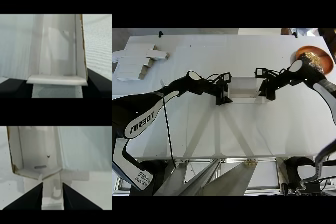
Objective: Fold the box and place the chain.
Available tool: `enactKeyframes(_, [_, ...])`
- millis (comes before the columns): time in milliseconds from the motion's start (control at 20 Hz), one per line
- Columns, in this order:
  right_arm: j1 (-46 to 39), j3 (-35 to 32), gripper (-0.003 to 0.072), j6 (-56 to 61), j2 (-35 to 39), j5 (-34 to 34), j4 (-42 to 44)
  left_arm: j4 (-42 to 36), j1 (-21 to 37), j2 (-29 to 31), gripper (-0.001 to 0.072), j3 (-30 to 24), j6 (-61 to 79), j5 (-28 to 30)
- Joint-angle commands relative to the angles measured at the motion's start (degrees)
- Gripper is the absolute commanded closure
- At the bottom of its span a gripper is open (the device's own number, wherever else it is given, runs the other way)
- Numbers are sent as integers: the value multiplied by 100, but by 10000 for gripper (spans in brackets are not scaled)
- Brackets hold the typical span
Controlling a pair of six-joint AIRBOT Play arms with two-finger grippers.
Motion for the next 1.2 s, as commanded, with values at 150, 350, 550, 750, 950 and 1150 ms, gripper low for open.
enactKeyframes(150, [415, 0, 422, -2, -35, -149, -81, 0, -4, 2, 430, 2, 2, 2])
enactKeyframes(350, [476, 0, 503, 0, -35, -105, -68, 0, -4, 2, 430, 2, 2, 2])
enactKeyframes(550, [476, 0, 497, 0, -35, -11, 251, 0, -4, 2, 430, 2, 2, 2])
enactKeyframes(750, [476, 0, 365, 2, -35, -2, 468, 0, -4, 2, 430, 2, 2, 2])
enactKeyframes(950, [476, 0, 249, 2, -35, -4, 616, -2, -4, 2, 430, 2, 2, 2])
enactKeyframes(1150, [476, 0, 326, 50, -35, -20, 610, 0, -4, 2, 430, 2, 2, 2])
